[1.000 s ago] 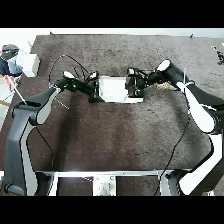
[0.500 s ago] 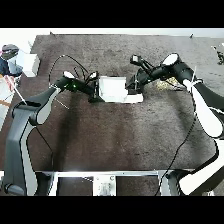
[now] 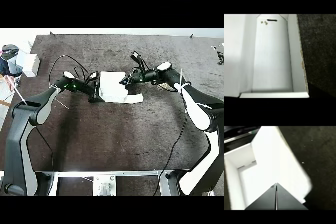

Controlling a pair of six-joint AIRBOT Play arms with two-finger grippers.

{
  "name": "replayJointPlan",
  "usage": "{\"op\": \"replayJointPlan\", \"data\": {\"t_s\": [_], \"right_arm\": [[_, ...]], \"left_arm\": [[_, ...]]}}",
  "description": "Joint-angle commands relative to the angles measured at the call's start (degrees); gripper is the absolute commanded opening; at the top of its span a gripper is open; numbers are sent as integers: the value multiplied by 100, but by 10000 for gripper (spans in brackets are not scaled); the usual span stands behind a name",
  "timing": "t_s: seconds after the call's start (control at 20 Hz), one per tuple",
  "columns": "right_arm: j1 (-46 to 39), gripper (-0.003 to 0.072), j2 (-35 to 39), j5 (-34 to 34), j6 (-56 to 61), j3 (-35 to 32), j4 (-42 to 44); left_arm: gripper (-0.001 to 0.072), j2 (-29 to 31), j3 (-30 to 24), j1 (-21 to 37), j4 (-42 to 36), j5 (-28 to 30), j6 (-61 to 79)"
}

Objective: Fold the box and place the chain.

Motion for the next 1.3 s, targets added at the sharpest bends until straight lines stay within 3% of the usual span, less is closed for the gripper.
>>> {"op": "replayJointPlan", "data": {"t_s": [0.0, 0.5, 0.75, 1.05, 1.25], "right_arm": [[4, 8, -146, -258, 9, -2, -140], [4, 9, -225, -243, 9, 0, -396], [-7, 8, 271, -138, 11, 0, -461], [4, 6, 1543, 728, 1045, -2, -2201], [164, 28, 1934, 590, 986, -396, -2975]], "left_arm": [[415, -4, -2, -2, 0, 0, 4], [415, -4, -2, -2, 0, 2, 4], [415, -4, -2, -2, 0, 2, 4], [415, -4, -2, -2, 0, 2, 7], [415, -4, -2, -2, 0, 4, 7]]}}
